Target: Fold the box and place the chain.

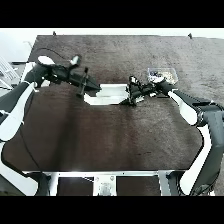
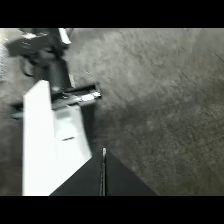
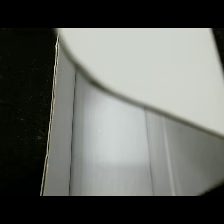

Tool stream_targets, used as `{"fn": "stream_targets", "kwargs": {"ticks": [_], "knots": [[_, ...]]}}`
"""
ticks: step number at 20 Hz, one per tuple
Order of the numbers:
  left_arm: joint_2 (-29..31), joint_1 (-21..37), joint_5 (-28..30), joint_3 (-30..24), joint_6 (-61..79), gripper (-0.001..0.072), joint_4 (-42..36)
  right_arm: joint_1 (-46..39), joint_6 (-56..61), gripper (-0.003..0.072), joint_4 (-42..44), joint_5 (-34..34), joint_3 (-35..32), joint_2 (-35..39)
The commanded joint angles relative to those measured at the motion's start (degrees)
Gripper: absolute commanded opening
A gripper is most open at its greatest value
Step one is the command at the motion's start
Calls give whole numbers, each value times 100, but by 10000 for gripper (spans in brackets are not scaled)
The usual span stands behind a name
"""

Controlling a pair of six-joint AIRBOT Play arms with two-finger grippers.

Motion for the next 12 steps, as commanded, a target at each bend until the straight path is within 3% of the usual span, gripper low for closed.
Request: {"fn": "stream_targets", "kwargs": {"ticks": [1, 3, 6, 12], "knots": [[111, -446, 916, -651, 310, 16, 170, -2, 0, 590, 2, -2, 2, 4], [107, -601, 1633, -975, 332, 16, 140, -2, 0, 590, 2, 0, 2, 4], [-4, -645, 2184, -1027, 365, 19, -245, -2, 0, 590, 2, 0, 2, 4], [-481, -627, 2839, -262, 435, 19, -424, -2, 0, 590, 2, 0, 2, 4]]}}
